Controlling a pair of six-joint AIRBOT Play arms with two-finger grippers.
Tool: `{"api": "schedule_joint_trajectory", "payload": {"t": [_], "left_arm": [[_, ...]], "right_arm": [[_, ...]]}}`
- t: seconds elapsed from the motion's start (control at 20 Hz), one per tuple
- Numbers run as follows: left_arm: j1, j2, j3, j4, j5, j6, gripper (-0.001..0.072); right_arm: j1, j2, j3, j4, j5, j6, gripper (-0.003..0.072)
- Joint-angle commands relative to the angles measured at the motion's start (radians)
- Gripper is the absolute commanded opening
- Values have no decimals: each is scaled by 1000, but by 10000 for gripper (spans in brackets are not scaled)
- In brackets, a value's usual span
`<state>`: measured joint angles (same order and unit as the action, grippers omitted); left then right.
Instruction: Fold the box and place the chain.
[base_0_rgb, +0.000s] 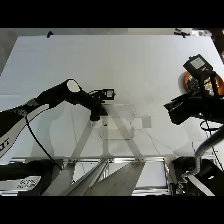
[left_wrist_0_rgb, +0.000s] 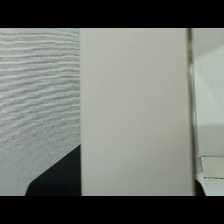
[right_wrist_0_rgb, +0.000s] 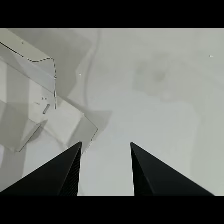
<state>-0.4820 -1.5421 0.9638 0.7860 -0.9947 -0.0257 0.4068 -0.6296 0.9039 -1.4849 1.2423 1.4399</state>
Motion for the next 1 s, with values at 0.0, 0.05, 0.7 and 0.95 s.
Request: {"api": "schedule_joint_trajectory", "payload": {"t": [0.0,0.05,0.7,0.95], "left_arm": [[0,0,1,-4,2,0,154],[0,0,1,-4,2,0,154],[-93,-8,1,111,89,-5,8],[-89,-6,0,113,89,-55,9]], "right_arm": [[0,1,0,0,-1,0,345],[0,1,0,0,-1,0,345],[0,1,0,0,0,0,344],[0,1,0,0,0,0,344]]}}
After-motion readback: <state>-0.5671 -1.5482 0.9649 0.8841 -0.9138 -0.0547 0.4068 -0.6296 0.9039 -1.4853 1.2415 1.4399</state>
